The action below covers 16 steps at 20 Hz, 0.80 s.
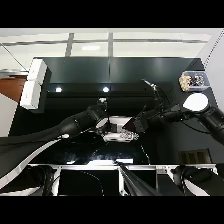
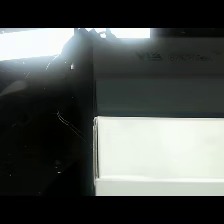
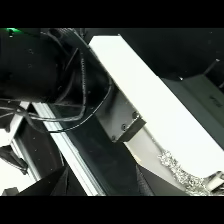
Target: Fold the box and place the chain.
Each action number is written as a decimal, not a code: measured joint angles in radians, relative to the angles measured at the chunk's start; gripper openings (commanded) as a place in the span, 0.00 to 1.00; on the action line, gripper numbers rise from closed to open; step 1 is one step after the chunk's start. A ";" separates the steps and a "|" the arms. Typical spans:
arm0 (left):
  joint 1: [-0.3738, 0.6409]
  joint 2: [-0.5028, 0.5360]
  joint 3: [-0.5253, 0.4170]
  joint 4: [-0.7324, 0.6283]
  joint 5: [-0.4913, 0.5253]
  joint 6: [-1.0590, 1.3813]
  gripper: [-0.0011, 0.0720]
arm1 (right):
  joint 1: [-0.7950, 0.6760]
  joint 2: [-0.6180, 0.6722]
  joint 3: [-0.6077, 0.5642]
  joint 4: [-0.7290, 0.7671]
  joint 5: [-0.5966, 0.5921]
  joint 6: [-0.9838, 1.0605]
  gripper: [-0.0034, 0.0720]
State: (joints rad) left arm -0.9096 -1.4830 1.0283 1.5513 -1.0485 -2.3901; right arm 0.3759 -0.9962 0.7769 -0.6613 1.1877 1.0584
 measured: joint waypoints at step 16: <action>0.000 0.000 0.000 0.001 0.002 -0.001 0.05 | -0.198 0.009 -0.239 -0.352 -0.264 -0.482 1.00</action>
State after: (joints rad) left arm -0.9096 -1.4830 1.0283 1.5524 -1.0462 -2.3909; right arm 0.1780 -0.9871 0.5381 -1.0134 0.9241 0.5762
